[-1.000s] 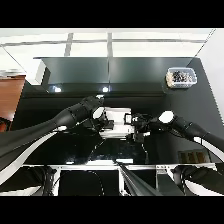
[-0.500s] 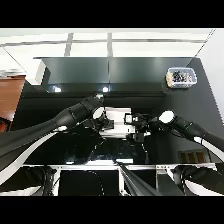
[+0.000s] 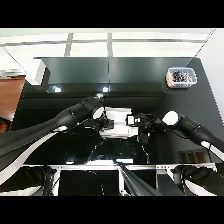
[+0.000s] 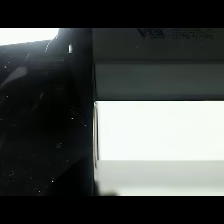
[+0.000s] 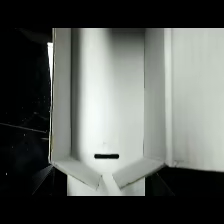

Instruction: Fold the box and place the chain.

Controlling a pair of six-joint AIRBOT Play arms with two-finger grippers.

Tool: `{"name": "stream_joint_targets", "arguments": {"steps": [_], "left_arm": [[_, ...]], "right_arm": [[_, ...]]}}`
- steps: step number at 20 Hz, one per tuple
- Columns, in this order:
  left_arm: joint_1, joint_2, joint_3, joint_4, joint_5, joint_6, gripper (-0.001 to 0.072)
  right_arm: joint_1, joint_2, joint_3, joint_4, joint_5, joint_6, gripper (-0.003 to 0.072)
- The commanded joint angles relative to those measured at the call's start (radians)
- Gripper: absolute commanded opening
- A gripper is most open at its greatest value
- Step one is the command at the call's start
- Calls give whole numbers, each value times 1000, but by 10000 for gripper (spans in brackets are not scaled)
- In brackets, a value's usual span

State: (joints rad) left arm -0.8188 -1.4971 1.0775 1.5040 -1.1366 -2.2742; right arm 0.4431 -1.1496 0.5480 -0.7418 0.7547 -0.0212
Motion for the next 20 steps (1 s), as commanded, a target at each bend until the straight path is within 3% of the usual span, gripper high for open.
{"name": "stream_joint_targets", "arguments": {"steps": [1, 2, 3, 6, 15, 17, 18, 19, 20], "left_arm": [[1, 1, 0, 6, 2, -2, 25], [1, 1, 0, 6, 2, -2, 25], [1, 1, 0, 6, 2, -1, 25], [1, 1, 0, 6, 3, -2, 25], [1, 1, 0, 6, 4, -1, 26], [1, 1, 0, 6, 11, -2, 26], [1, 1, 0, 6, 26, -2, 27], [2, 1, 0, 5, 29, -2, 27], [2, 1, 0, 6, 24, -2, 26]], "right_arm": [[0, 35, 1, -82, 27, 54, 706], [0, 35, 1, -82, 23, 50, 698], [0, 35, 1, -82, 16, 42, 505], [0, 34, 0, -58, -2, 42, 200], [69, -78, 0, 269, -143, 32, 199], [70, -80, 0, 272, -183, 50, 480], [70, -79, 0, 269, -196, 69, 284], [67, -79, 0, 272, -196, 106, 175], [66, -79, 0, 268, -198, 151, 345]]}}
